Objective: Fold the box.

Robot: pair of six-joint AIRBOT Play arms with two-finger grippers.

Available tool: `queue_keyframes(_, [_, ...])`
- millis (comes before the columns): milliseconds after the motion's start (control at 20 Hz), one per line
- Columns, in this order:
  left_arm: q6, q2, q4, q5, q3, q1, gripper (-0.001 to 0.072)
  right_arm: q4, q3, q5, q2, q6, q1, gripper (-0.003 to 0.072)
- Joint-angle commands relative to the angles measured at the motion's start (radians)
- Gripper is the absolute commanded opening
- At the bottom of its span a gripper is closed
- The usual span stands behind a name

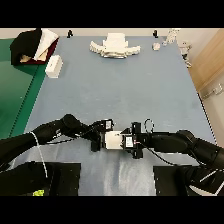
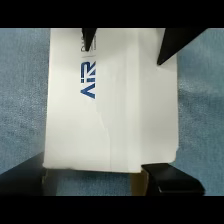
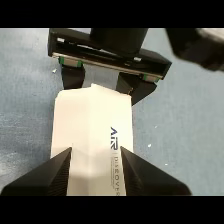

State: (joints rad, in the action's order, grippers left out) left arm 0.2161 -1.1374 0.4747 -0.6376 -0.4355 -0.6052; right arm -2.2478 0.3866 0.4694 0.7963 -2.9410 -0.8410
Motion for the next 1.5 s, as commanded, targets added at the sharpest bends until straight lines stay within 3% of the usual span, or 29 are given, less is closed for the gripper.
queue_keyframes(0, [0.0, 0.0, 0.0, 0.0, -0.001, 0.0, 0.0463, 0.0, 0.0, 0.0, 0.022, 0.0, -0.001, 0.0476])
queue_keyframes(500, [0.0, 0.0, 0.0, 0.0, -0.001, 0.0, 0.0463, 0.038, 0.0, -0.039, 0.034, 0.0, 0.0, 0.0476])
queue_keyframes(800, [0.0, 0.0, 0.0, 0.0, -0.001, 0.0, 0.0463, 0.037, 0.0, -0.043, 0.031, 0.001, -0.001, 0.0409])
queue_keyframes(1450, [0.0, 0.0, 0.0, 0.0, -0.001, 0.0, 0.0463, 0.045, 0.001, -0.044, -0.033, 0.0, 0.0, 0.0408])
